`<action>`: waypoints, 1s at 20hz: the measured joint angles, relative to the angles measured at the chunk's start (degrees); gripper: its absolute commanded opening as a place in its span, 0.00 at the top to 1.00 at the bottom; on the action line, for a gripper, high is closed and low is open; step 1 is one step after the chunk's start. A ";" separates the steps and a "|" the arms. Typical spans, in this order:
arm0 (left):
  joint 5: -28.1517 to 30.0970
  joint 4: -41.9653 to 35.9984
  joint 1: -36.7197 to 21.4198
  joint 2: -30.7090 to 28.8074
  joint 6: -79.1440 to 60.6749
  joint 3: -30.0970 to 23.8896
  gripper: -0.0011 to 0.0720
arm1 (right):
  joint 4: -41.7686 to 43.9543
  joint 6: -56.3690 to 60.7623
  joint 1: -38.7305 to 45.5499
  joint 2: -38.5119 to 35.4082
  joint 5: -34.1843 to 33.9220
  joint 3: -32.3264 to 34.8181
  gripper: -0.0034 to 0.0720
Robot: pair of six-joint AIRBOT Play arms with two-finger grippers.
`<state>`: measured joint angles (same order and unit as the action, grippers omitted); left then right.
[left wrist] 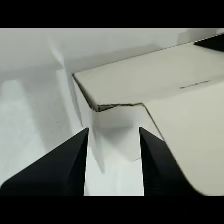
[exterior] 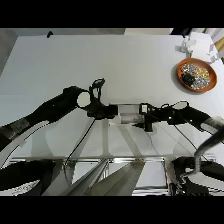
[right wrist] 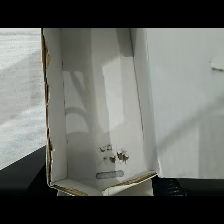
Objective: Fold the box and place the chain.
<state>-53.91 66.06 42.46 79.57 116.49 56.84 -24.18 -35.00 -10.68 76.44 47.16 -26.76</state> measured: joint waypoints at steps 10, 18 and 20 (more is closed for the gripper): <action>-1.60 3.26 2.71 5.99 8.63 3.61 0.51 | 0.00 0.00 0.00 0.00 0.00 0.00 0.38; -4.92 6.49 4.07 10.45 16.85 9.60 0.54 | 0.04 0.09 0.04 -0.02 0.00 0.00 0.38; -6.08 8.00 4.92 11.72 18.60 10.73 0.54 | 0.02 0.02 0.04 -0.02 0.00 0.00 0.38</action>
<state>-59.99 74.06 47.37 91.29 135.09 67.57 -24.16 -34.98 -10.63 76.42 47.16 -26.76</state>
